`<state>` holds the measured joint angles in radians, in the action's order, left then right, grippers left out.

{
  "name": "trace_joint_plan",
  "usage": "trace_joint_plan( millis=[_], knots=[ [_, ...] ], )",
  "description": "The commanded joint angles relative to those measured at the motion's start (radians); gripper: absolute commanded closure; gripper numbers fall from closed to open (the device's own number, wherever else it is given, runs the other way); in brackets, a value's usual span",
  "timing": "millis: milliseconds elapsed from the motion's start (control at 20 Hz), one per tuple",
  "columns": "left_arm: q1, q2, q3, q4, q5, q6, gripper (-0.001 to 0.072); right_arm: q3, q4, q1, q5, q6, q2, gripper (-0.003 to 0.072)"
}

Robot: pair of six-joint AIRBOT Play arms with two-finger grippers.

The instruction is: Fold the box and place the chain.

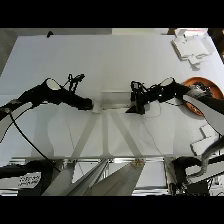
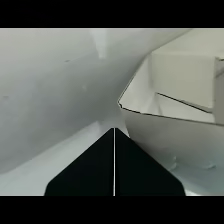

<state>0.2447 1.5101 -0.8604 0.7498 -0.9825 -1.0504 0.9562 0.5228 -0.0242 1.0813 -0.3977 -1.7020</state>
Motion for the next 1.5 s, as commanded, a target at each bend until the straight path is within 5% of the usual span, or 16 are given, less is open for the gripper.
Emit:
trace_joint_plan(
  millis=[0, 250, 700, 1200, 1350, 1450],
  knots=[
    [0.001, 0.001, 0.001, -0.12, -0.03, 0.062, 0.0705, 0.001, 0.0, 0.0, 0.0, 0.0, 0.0, 0.0242],
    [0.001, 0.001, 0.001, -0.141, -0.017, 0.063, 0.0694, 0.001, 0.0, 0.0, 0.0, 0.0, 0.0, 0.0242],
    [0.037, 0.001, 0.001, -0.194, -0.024, 0.063, 0.0478, 0.001, 0.0, 0.0, 0.0, 0.0, 0.0, 0.0242],
    [0.043, -0.038, 0.001, -0.202, 0.014, 0.06, 0.0482, 0.001, 0.0, 0.0, 0.0, 0.0, 0.0, 0.0242],
    [0.05, -0.038, 0.001, -0.164, 0.014, 0.048, 0.0526, 0.001, 0.0, 0.0, 0.0, 0.0, 0.0, 0.0242],
    [0.05, -0.038, 0.001, -0.101, 0.019, -0.007, 0.0617, 0.001, 0.0, 0.0, 0.0, 0.0, 0.0, 0.0242]
  ],
)
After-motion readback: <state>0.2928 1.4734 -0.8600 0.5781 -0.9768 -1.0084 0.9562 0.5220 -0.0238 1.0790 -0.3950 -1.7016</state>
